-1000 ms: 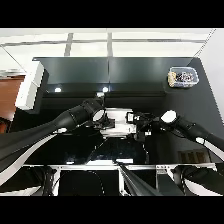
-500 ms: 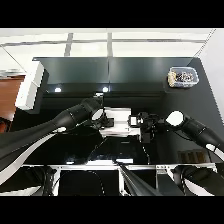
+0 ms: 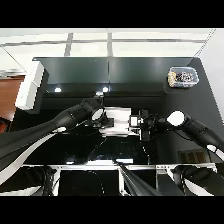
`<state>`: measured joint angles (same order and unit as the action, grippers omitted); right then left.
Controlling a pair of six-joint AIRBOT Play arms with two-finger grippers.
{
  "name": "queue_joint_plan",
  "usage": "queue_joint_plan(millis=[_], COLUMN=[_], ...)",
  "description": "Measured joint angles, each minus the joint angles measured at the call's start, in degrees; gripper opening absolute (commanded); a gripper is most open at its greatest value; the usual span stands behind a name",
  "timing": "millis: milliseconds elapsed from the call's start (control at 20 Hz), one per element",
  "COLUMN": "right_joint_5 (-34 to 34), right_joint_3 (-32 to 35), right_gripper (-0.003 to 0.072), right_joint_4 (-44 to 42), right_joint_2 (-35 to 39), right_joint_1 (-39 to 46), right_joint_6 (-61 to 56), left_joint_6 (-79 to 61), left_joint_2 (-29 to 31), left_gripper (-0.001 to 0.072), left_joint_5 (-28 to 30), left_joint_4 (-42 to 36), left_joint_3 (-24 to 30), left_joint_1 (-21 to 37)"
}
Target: Fold the box and place the chain.
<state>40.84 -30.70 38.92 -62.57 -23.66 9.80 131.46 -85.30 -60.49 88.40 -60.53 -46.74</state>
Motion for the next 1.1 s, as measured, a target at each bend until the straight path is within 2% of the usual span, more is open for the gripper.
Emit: queue_joint_plan(millis=[450, 1100], right_joint_5=[-0.3, 0.9], right_joint_3=[0.0, 0.0], right_gripper=[0.0312, 0.0312], right_joint_4=[-11.5, -15.1], right_joint_2=[-3.2, -3.8], right_joint_1=[0.0, 0.0], right_joint_6=[0.3, 0.3], left_joint_6=[-0.1, -0.1], left_joint_2=[0.0, 0.0], left_gripper=[0.0028, 0.0028], left_joint_5=[0.1, 0.3], left_joint_4=[-0.4, -0.9], left_joint_3=[0.0, 0.0], left_joint_1=[0.0, 0.0])
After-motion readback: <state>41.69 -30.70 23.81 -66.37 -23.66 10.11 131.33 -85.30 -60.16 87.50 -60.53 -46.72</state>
